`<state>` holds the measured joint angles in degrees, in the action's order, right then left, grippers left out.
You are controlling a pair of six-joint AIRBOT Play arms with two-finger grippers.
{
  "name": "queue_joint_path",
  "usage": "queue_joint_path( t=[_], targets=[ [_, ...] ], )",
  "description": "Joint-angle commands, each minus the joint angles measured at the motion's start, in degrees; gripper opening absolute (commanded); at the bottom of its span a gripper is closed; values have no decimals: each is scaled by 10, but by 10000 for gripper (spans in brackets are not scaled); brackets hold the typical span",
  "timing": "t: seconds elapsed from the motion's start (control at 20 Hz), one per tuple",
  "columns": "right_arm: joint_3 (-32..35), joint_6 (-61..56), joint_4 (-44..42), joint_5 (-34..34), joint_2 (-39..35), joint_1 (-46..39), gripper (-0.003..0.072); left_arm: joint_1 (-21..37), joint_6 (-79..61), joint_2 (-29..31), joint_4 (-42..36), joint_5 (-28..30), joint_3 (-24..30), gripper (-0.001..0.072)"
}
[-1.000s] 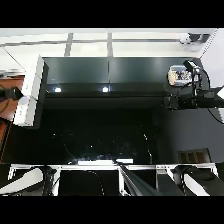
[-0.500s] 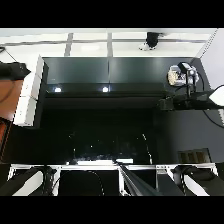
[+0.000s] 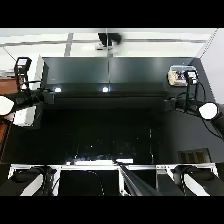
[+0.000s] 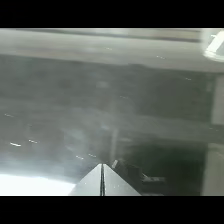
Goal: Fold the box and place the chain.
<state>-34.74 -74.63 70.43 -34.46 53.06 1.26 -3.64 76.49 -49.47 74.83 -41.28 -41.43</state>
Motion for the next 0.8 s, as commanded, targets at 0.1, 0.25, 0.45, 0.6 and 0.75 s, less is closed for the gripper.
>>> queue_joint_path(
  t=[0.1,0.25,0.45,0.6,0.75],
  targets=[
    [7,-1,37,-15,0,-20,12,-5,5,3,-3,6,17,25],
    [7,-1,37,-15,0,-20,12,-5,4,3,-3,6,17,25],
    [7,-1,37,-15,0,-20,13,-5,5,3,-3,6,17,25],
    [7,-1,37,-15,0,-20,12,-5,4,3,-3,6,17,25],
    [7,-1,37,-15,0,-20,12,-5,4,3,-3,6,17,26]
  ],
)
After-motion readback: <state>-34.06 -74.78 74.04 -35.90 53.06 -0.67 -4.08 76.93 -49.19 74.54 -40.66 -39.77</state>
